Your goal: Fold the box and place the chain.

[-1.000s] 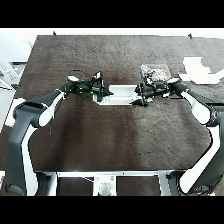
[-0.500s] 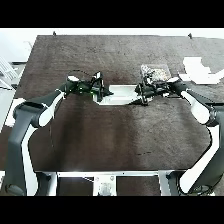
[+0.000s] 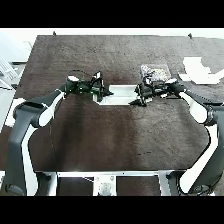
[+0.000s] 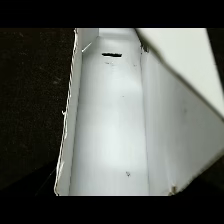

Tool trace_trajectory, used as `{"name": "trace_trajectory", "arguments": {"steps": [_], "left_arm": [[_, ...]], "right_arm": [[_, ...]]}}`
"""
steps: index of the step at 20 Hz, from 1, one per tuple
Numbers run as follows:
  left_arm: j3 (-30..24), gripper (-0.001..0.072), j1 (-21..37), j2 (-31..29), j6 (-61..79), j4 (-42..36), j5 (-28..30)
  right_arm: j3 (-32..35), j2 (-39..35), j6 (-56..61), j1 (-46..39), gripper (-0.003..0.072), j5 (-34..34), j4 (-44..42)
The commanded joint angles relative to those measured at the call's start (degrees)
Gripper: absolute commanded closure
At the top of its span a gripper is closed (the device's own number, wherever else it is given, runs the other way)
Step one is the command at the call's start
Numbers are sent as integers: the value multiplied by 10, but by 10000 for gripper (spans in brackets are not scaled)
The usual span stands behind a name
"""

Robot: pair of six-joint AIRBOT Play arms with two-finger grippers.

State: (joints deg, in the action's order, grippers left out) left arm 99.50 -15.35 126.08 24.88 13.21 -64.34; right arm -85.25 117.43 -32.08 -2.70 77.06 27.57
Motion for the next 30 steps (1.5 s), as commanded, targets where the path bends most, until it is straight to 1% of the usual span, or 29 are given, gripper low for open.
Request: {"name": "trace_trajectory", "arguments": {"steps": [1,15,30], "left_arm": [[0,689,1,0,0,0,0],[0,689,1,0,0,0,0],[0,689,1,0,0,0,0]], "right_arm": [[-1,5,-1,0,108,-6,-4],[-14,8,-6,5,107,-16,16],[-14,11,-5,8,106,-16,14]]}}
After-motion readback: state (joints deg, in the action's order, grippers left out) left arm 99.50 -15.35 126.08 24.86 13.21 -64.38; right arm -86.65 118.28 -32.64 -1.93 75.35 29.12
